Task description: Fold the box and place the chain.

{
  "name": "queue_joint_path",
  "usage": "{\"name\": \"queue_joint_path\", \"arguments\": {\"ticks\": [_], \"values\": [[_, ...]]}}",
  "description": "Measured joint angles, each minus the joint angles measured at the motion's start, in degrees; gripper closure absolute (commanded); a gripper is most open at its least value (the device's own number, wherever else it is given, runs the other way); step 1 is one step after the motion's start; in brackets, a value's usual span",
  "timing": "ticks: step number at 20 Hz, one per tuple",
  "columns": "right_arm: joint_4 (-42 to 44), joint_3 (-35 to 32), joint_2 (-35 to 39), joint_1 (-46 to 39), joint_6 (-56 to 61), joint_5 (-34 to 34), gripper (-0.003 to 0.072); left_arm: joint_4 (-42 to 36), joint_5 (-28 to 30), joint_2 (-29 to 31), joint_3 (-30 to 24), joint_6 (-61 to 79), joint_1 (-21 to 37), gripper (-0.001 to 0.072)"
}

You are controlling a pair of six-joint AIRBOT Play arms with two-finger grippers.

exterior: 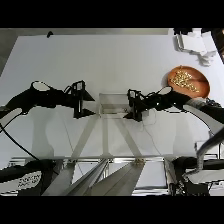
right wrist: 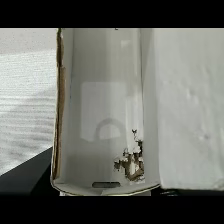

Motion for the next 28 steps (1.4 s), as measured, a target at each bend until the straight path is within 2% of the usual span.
{"name": "queue_joint_path", "arguments": {"ticks": [11,18,25,26,27,28], "values": [[0.07,0.0,0.0,-0.02,0.22,-0.15,0.0286,-2.78,3.34,-2.34,1.27,4.15,-4.07,-0.0001],[-0.07,0.0,0.0,0.0,0.0,0.11,0.0286,-1.57,3.82,-6.38,3.04,2.51,-6.58,0.0],[0.02,0.0,0.0,-0.02,0.0,-0.09,0.0286,-1.42,8.31,-9.84,3.26,2.67,-9.4,0.0003],[0.02,0.0,0.0,-0.02,0.0,-0.13,0.0286,-1.62,8.79,-9.97,3.26,2.73,-9.64,0.0031],[0.04,0.0,0.0,-0.02,0.02,-0.17,0.0286,-1.62,9.16,-10.05,3.28,2.75,-9.84,0.0221],[0.31,0.02,0.0,-0.04,0.13,-0.76,0.0286,-1.75,9.94,-10.14,3.3,2.82,-9.97,0.0443]]}}
